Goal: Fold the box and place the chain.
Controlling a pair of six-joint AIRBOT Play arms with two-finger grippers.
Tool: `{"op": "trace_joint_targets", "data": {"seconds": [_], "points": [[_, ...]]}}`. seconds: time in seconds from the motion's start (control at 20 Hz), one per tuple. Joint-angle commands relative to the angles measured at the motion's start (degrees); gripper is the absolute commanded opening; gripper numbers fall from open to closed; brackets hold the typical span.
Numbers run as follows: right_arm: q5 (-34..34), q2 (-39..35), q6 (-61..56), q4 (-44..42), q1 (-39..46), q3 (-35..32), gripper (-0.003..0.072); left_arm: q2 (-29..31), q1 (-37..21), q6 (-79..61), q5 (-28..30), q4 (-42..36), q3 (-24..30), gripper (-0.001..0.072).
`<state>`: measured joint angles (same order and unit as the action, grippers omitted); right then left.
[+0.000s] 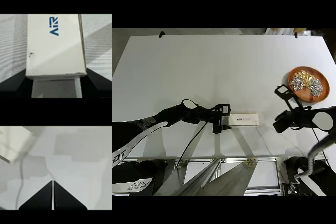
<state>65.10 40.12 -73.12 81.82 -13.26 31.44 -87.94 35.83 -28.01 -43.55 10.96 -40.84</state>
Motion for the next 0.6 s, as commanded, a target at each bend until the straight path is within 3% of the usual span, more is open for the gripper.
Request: {"op": "trace_joint_targets", "data": {"seconds": [0.0, 0.55], "points": [[10.29, -1.11, -10.93, 4.76, 5.22, 0.00, 0.0016, 0.00, -0.02, -0.02, 0.00, 0.02, 0.00, 0.0152], [13.20, -0.90, -16.15, 5.01, 6.95, -0.04, 0.0017, 0.00, -0.02, -0.02, 0.02, 0.02, 0.00, 0.0152]]}}
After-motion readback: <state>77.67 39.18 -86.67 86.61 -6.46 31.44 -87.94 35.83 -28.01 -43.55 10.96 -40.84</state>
